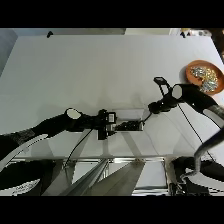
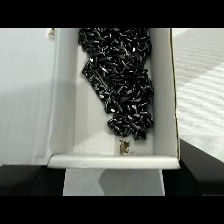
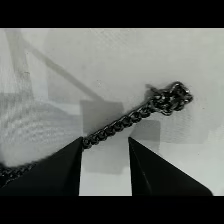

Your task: Fold the box and place the chain.

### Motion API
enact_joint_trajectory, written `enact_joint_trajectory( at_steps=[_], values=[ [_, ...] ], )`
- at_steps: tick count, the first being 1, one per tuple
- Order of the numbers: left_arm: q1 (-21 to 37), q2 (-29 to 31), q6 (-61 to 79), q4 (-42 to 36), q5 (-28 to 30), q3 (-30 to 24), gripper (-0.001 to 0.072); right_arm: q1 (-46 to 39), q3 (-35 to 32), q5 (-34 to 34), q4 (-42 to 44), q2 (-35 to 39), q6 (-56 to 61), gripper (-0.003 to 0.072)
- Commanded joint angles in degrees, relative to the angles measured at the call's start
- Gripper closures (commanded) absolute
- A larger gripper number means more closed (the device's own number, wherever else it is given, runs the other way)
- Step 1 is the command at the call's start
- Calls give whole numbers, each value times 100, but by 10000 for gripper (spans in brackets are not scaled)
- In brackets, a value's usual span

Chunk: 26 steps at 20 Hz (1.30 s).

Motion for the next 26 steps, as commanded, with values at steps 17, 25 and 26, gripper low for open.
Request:
enact_joint_trajectory(
  at_steps=[17,25,26],
  values=[
    [-2,4,0,2,4,2,336,234,-7,1563,1172,3338,-387,668],
    [-2,4,0,2,2,2,336,234,66,1858,3195,3908,-1128,668],
    [-2,4,0,2,0,2,336,234,66,1853,3543,3908,-1272,668]
  ],
)
